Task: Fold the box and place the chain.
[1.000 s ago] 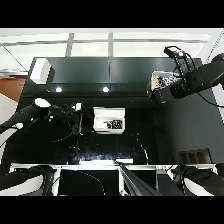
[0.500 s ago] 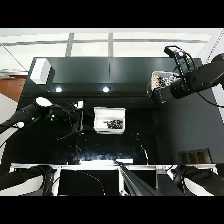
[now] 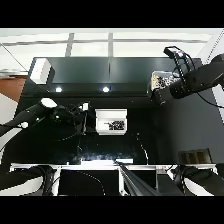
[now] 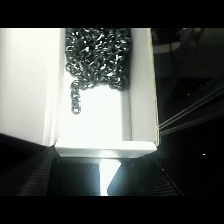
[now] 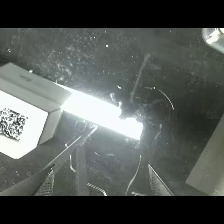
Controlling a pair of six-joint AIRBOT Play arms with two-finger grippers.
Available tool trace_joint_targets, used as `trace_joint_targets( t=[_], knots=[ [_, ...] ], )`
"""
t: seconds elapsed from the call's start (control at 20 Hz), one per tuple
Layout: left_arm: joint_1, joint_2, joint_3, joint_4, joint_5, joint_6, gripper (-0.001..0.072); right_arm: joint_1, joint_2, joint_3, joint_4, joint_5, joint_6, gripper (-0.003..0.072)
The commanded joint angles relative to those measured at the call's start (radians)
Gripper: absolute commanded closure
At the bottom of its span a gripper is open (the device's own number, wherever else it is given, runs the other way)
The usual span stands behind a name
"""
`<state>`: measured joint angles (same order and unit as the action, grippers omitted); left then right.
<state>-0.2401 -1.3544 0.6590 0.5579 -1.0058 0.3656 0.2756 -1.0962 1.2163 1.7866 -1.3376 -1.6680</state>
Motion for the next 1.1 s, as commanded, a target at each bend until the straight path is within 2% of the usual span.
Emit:
trace_joint_targets(
  t=[0.0,0.65,1.05],
  knots=[
    [-0.009,-0.003,0.002,0.003,0.024,-0.023,-0.0001,0.001,0.0,-0.027,0.0,0.016,0.0,-0.0022],
    [-0.01,-0.002,0.011,0.003,0.024,-0.035,-0.0002,0.001,-0.001,-0.05,0.001,0.034,0.0,-0.0022],
    [-0.071,-0.002,0.021,0.018,0.032,-0.035,-0.0002,0.0,-0.001,-0.05,0.01,0.034,0.0,-0.0022]
  ],
)
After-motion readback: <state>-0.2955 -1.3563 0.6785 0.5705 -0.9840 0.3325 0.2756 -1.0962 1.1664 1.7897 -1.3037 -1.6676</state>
